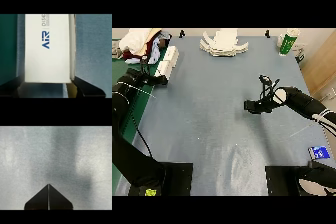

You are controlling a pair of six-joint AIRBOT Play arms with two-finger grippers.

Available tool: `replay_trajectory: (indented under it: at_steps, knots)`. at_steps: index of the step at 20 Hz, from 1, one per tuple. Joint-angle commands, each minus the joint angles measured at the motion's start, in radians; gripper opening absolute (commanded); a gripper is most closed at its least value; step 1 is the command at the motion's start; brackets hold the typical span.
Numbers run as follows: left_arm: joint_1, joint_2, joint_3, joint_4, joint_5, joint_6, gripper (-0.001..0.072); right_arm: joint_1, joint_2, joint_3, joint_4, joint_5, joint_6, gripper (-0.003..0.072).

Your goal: Fold the box.

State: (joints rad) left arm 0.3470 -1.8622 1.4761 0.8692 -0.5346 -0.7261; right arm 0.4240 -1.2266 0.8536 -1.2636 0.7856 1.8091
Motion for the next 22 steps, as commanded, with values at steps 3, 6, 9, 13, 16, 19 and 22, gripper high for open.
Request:
replay_trajectory:
  at_steps: [3, 6, 9, 13, 16, 19, 22]
  knots:
    - [0.043, 0.082, 0.005, 0.098, -0.177, -0.033, 0.0695, 0.000, 0.000, 0.001, 0.001, 0.000, 0.000, 0.0002]
    - [0.074, 0.164, 0.016, 0.126, -0.332, -0.072, 0.0694, 0.000, 0.000, 0.001, 0.000, 0.000, 0.000, 0.0002]
    - [0.085, 0.264, 0.035, 0.127, -0.558, -0.092, 0.0656, 0.000, 0.000, 0.001, 0.001, 0.000, 0.000, 0.0002]
    - [0.076, 0.389, 0.054, 0.093, -0.817, -0.172, 0.0014, 0.000, 0.000, 0.001, 0.001, 0.000, 0.000, 0.0002]
    - [0.027, 0.487, 0.036, 0.058, -0.904, -0.217, 0.0011, 0.000, 0.000, 0.001, 0.001, 0.000, 0.000, 0.0002]
    - [-0.100, 0.631, -0.085, 0.059, -0.881, -0.246, 0.0011, 0.000, 0.000, 0.001, 0.001, 0.000, 0.000, 0.0002]
    - [-0.271, 0.793, -0.318, 0.059, -0.723, -0.293, 0.0011, 0.000, 0.000, 0.001, 0.002, 0.000, 0.000, 0.0002]
